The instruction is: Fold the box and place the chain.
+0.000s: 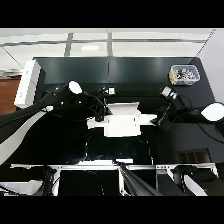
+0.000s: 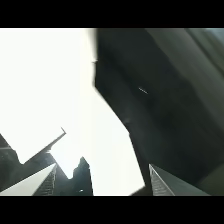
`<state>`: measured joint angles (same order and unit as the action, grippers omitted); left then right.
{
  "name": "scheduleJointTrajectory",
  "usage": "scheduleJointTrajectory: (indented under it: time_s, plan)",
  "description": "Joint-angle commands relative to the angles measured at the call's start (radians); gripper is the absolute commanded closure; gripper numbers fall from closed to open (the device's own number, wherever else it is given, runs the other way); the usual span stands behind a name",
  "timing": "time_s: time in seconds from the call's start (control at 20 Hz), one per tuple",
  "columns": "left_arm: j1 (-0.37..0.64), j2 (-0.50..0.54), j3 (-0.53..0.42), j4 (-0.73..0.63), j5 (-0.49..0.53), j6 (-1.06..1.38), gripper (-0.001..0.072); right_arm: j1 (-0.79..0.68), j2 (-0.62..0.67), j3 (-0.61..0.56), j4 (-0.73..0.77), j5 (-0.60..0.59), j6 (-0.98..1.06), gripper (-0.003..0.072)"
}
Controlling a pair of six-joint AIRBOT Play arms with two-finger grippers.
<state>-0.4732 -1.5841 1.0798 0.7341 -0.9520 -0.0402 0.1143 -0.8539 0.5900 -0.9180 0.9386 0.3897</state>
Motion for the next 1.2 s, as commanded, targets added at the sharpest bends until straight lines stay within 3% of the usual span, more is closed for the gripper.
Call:
scheduleJointTrajectory:
  time_s: [0.0, 0.55, 0.7, 0.85, 1.15]
  plan:
    - [-0.003, -0.018, -0.002, 0.020, 0.046, 0.037, 0.0684, 0.077, -0.009, -0.087, 0.053, -0.106, -0.199, 0.0016]
    - [-0.013, -0.044, -0.002, 0.016, 0.027, 0.036, 0.0684, 0.231, -0.153, -0.122, 0.058, -0.144, -0.392, 0.0015]
    - [-0.013, -0.044, -0.002, 0.017, 0.027, 0.036, 0.0684, 0.270, -0.183, -0.122, 0.074, -0.233, -0.399, 0.0015]
    - [-0.013, -0.044, -0.002, 0.017, 0.027, 0.037, 0.0683, 0.278, -0.197, -0.121, 0.168, -0.295, -0.409, 0.0015]
    - [-0.013, -0.044, -0.002, 0.017, 0.028, 0.036, 0.0683, 0.246, -0.197, -0.042, 0.152, -0.292, -0.421, 0.0015]
